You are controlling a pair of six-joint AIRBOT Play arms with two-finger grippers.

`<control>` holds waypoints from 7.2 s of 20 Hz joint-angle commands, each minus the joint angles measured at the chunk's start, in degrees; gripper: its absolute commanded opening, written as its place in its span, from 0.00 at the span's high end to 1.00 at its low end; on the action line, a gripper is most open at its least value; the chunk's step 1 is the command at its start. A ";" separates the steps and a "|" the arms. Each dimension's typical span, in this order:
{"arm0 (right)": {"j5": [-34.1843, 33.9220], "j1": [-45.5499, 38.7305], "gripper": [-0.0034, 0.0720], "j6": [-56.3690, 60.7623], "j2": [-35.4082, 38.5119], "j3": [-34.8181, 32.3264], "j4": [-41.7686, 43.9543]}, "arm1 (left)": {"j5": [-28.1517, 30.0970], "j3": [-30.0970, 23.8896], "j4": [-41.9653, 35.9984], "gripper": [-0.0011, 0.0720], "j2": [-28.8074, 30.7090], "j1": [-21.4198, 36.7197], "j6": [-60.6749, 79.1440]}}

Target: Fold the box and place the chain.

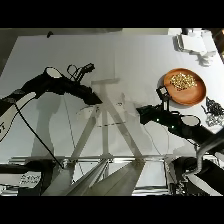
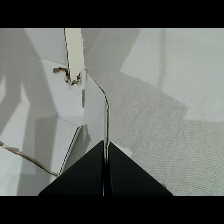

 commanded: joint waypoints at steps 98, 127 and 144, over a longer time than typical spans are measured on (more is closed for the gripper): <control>9.53 0.00 0.25 1.62 10.21 3.45 -31.61 | 8.00 -1.90 -4.04 0.98 -4.31 -4.46 41.83; 10.08 0.02 0.02 -51.28 -14.62 3.45 3.08 | 8.00 -1.90 -4.07 0.98 -4.31 -4.46 41.83; 10.51 0.00 0.02 -55.32 -17.49 7.06 10.58 | 8.00 -1.90 -4.07 0.98 -4.31 -4.46 41.83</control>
